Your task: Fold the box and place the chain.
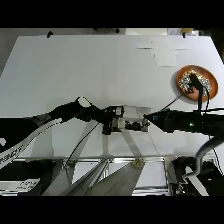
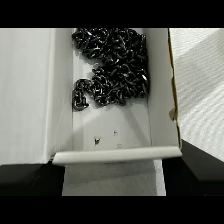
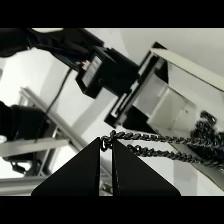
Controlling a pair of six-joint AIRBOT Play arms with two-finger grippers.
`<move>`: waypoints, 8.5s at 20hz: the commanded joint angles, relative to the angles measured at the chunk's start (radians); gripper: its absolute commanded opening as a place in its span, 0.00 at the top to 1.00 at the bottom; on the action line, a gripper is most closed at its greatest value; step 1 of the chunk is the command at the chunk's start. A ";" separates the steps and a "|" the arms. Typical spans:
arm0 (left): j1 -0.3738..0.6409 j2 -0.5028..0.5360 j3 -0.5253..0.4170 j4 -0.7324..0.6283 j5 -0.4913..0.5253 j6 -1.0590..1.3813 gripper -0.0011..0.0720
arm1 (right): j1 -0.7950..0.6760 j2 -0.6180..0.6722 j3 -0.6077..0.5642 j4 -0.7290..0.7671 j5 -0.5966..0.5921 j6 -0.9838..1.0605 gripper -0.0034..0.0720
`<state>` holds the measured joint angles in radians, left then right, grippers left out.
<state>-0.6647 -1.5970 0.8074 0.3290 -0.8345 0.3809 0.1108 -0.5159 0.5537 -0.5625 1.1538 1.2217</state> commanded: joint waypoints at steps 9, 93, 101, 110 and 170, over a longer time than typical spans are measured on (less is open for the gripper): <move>0.000 0.001 0.001 0.000 0.000 0.000 0.80 | 0.199 -0.112 0.001 -0.170 -0.174 -0.015 0.93; 0.000 0.001 0.001 0.000 0.000 0.000 0.80 | 0.285 -0.317 0.271 -0.351 0.002 0.116 0.93; 0.000 0.001 0.001 0.000 0.000 0.000 0.80 | 0.286 -0.348 0.220 -0.409 -0.086 0.101 0.70; 0.000 0.000 0.001 0.000 0.000 0.000 0.80 | 0.034 -0.402 0.433 -0.632 -0.084 0.039 0.76; 0.000 0.001 0.001 0.000 0.000 0.000 0.80 | 0.301 -0.314 0.422 -0.394 0.142 0.026 0.93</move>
<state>-0.6647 -1.5970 0.8074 0.3290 -0.8345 0.3809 0.3557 -0.8001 0.9764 -0.9569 1.3678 1.2537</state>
